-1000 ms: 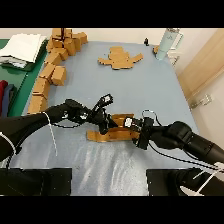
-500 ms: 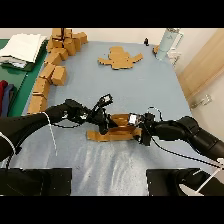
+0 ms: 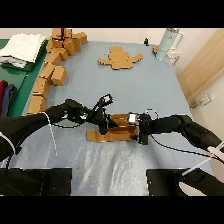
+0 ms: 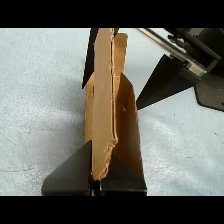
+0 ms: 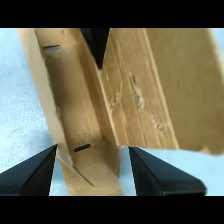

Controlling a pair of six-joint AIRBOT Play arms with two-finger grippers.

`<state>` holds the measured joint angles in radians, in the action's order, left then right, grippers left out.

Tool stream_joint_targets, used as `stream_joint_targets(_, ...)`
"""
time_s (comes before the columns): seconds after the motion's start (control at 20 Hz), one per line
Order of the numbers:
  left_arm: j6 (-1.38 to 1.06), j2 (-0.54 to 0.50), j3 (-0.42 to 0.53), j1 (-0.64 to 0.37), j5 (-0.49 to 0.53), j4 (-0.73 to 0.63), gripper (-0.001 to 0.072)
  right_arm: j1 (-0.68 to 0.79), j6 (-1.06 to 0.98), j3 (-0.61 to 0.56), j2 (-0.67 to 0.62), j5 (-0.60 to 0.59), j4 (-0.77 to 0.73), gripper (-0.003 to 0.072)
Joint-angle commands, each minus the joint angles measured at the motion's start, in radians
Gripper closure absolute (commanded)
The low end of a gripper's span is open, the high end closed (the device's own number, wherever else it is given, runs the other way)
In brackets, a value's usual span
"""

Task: Fold the box.

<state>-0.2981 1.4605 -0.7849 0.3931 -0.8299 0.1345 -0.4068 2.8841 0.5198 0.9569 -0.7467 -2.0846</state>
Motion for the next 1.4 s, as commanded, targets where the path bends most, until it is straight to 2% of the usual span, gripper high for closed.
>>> stream_joint_targets(0.0, 0.000, 0.000, 0.000, 0.000, 0.000, 0.000, 0.0697, 0.061, 0.119, 0.000, 0.056, -0.101, -0.104, -0.0034)
stream_joint_targets(0.5, 0.000, -0.001, 0.000, 0.000, 0.000, 0.000, 0.0696, 0.013, 0.119, 0.000, 0.089, -0.013, -0.111, -0.0031)
stream_joint_targets(1.0, 0.000, -0.001, 0.000, 0.000, 0.000, 0.000, 0.0697, 0.012, 0.117, 0.000, 0.064, -0.042, -0.110, -0.0029)
stream_joint_targets(1.35, 0.000, 0.000, 0.000, 0.000, 0.000, 0.000, 0.0697, -0.004, 0.117, 0.000, 0.104, -0.048, -0.112, -0.0028)
